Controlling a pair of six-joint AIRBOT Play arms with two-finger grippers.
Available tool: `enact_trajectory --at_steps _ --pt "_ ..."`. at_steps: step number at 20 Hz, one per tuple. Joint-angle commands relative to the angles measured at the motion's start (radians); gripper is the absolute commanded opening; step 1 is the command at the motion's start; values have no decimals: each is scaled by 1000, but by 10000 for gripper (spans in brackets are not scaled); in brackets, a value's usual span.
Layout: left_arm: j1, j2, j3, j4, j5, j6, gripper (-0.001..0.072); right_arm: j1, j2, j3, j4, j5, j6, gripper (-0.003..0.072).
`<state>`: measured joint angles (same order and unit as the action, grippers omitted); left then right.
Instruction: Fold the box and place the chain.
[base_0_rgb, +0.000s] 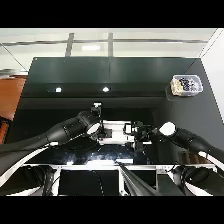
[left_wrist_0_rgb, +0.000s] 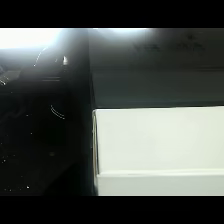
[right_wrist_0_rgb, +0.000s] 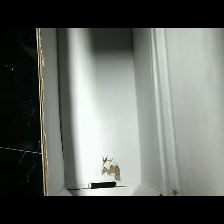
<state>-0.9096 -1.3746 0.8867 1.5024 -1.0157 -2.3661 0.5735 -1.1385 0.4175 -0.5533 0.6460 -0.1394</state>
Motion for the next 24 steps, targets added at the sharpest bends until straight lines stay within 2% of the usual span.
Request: enact_trajectory --at_steps 1,5,12,19,21,24 --pt "0 -3 0 0 -8 5 31 1 0 0 2 1 1 694" --pt "1 2 0 5 -53 5 31 0 23 15 -45 42 68 696" --pt "2 13 0 30 -72 5 31 0 79 77 -346 188 301 696" --pt "12 13 0 42 -36 2 31 4 77 77 -334 156 304 694" --pt "12 13 -1 43 -37 2 31 10 76 77 -321 151 303 528" --pt "12 13 -1 43 -37 2 31 24 75 77 -295 125 304 531"
